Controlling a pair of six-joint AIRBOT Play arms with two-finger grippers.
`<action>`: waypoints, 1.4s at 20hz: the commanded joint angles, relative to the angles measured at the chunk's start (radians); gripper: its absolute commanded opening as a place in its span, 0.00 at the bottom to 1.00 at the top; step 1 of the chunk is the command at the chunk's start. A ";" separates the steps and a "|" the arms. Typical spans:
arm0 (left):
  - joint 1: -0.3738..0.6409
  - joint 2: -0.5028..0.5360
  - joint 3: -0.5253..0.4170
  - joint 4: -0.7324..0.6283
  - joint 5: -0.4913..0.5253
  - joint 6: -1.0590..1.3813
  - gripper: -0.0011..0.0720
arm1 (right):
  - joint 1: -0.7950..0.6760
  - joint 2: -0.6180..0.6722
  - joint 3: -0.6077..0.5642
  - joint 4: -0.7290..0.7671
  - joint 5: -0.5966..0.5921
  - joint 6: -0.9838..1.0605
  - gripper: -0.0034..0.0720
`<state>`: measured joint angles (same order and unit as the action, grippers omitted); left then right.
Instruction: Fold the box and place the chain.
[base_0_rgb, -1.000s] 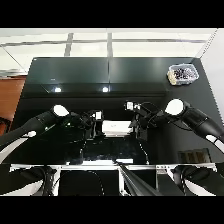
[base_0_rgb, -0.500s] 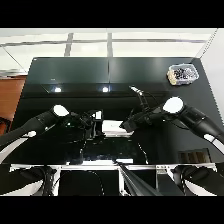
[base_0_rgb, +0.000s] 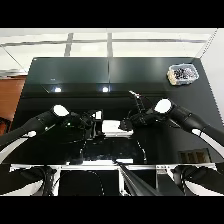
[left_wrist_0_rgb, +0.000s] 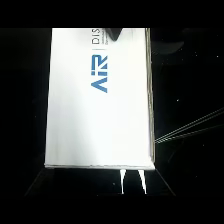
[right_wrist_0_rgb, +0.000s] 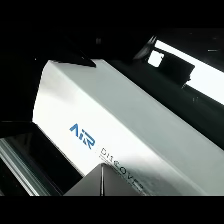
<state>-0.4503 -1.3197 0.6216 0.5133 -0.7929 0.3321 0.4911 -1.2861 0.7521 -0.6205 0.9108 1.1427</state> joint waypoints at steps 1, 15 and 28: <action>0.000 0.000 0.000 -0.002 -0.001 0.001 0.39 | 0.001 -0.008 -0.001 -0.026 -0.006 0.013 0.07; 0.000 0.000 0.000 -0.002 0.001 0.001 0.39 | -0.473 0.202 0.161 -0.282 0.083 0.005 0.07; 0.009 0.145 0.007 0.126 -0.023 -0.261 0.99 | -0.520 0.187 0.162 -0.348 -0.083 0.021 0.07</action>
